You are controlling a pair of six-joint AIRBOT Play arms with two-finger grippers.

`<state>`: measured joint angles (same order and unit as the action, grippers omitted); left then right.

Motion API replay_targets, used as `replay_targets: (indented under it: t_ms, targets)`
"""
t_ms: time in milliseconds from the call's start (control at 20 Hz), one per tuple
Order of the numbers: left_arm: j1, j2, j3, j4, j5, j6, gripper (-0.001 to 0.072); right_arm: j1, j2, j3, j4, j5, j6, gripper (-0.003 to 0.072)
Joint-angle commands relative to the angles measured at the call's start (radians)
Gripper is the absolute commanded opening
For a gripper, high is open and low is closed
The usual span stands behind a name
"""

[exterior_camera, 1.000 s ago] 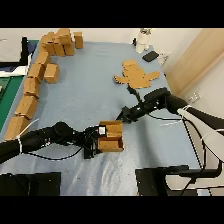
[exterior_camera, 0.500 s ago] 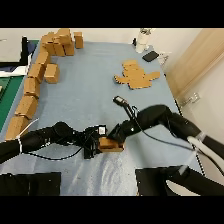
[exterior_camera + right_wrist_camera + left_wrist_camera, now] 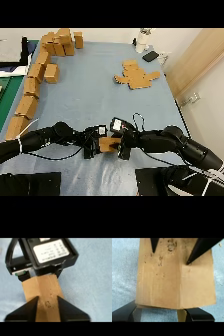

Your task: Fold the box.

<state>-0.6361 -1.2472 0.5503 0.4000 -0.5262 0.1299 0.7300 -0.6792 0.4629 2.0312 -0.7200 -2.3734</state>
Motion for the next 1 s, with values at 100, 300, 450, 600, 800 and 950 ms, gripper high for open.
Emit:
replay_targets:
  t_ms: [100, 300, 450, 600, 800, 950]
  targets:
    - [0.000, 0.000, 0.001, 0.000, 0.000, 0.000, 0.0523, 0.040, -0.016, -0.007, -0.088, 0.000, -0.121, 0.0526]
    - [0.000, 0.000, 0.001, 0.000, 0.000, 0.000, 0.0523, 0.098, -0.018, -0.030, -0.171, 0.051, -0.145, 0.0525]
    - [0.000, 0.000, 0.001, 0.000, 0.000, 0.000, 0.0524, 0.134, -0.018, -0.050, -0.241, 0.124, -0.145, 0.0585]
    - [0.000, 0.000, 0.001, 0.000, 0.000, 0.000, 0.0523, 0.163, -0.018, -0.053, -0.259, 0.129, -0.135, 0.0585]
    - [0.000, 0.000, 0.001, 0.000, 0.000, 0.000, 0.0523, 0.216, -0.018, -0.056, -0.377, 0.133, -0.027, 0.0582]
    - [0.000, 0.000, 0.001, 0.000, 0.000, 0.000, 0.0523, 0.270, -0.018, -0.059, -0.551, 0.128, 0.143, 0.0581]
